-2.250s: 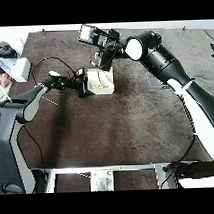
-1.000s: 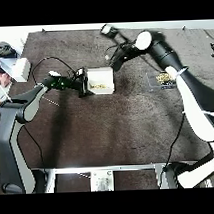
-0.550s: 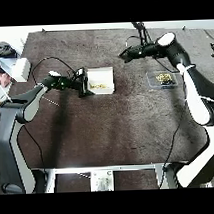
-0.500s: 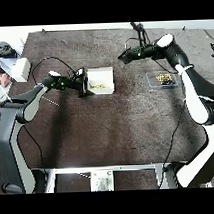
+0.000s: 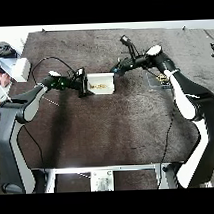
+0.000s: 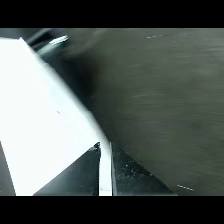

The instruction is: Fold the box and place the chain.

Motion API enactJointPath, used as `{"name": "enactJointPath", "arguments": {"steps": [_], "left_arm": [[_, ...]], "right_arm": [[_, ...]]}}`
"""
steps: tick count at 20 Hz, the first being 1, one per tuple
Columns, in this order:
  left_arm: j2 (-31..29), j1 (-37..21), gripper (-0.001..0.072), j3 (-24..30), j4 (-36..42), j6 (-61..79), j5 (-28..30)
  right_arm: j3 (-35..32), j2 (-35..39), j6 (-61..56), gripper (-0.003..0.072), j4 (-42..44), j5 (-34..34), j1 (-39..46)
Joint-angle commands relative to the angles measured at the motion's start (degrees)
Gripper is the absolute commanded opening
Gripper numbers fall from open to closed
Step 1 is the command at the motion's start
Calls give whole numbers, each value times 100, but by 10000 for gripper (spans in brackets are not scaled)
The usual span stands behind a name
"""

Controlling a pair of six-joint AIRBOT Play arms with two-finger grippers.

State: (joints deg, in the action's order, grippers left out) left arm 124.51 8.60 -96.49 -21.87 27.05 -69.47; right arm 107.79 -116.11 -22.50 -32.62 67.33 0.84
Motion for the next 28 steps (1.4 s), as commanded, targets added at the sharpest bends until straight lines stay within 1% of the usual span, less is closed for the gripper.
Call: {"name": "enactJointPath", "arguments": {"steps": [1,4,7,8,9,11,16,20,21,22,26,28], "left_arm": [[2,0,346,0,0,0,2],[2,0,346,0,0,0,2],[2,0,345,0,0,0,2],[2,0,345,0,0,0,2],[2,0,346,0,0,0,2],[2,0,345,0,0,0,2],[2,0,345,0,0,0,2],[2,0,345,0,0,0,2],[2,0,345,0,0,0,2],[2,0,345,0,0,0,2],[2,0,345,0,0,0,2],[2,0,346,0,0,0,2]], "right_arm": [[7,-28,354,133,260,688,-33],[7,-28,651,134,203,949,-105],[7,-28,885,135,192,942,-160],[7,-28,1005,149,199,944,-190],[7,-28,1121,294,197,946,-216],[7,-28,1163,276,131,876,-299],[7,-28,1399,276,-315,605,-555],[7,-28,1606,278,-369,531,-566],[7,-28,1679,336,-387,511,-566],[7,-28,1696,347,-385,457,-566],[7,-28,1847,347,-358,225,-566],[7,-31,1847,347,-361,295,-577]]}}
